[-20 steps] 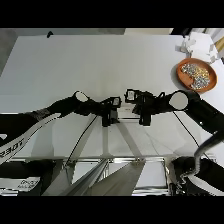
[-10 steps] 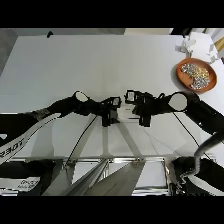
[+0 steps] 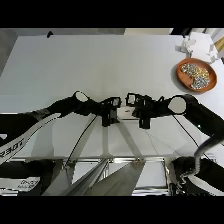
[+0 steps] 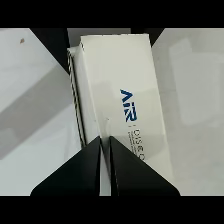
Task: Fold the box and place the chain.
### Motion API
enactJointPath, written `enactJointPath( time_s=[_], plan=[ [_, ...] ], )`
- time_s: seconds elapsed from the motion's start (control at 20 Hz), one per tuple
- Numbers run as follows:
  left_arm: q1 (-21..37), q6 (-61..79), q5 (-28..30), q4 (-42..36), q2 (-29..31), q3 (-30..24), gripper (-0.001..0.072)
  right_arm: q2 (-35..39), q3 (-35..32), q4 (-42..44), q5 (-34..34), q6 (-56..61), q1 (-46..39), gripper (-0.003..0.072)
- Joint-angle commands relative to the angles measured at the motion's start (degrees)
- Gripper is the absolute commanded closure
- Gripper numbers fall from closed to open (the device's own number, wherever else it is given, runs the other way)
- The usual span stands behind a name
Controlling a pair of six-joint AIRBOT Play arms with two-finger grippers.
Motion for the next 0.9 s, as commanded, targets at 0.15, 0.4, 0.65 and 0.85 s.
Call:
enactJointPath(
  time_s=[0.15,0.4,0.65,0.85],
  plan=[
    [-0.02,-0.11,-0.09,-0.11,0.02,0.00,0.0576,1.60,-0.44,0.35,2.29,0.09,0.02,0.0479],
    [-0.02,-0.11,-0.07,-0.11,0.02,0.00,0.0576,3.15,-0.42,0.09,2.12,0.09,0.00,0.0476],
    [-0.02,-0.11,-0.07,-0.11,0.02,0.00,0.0576,5.11,-0.42,0.02,0.63,0.11,-2.12,0.0363],
    [-0.04,-0.11,-0.09,-0.11,0.02,0.00,0.0576,5.22,-0.44,-1.95,0.87,0.13,-3.52,0.0382]
  ],
)
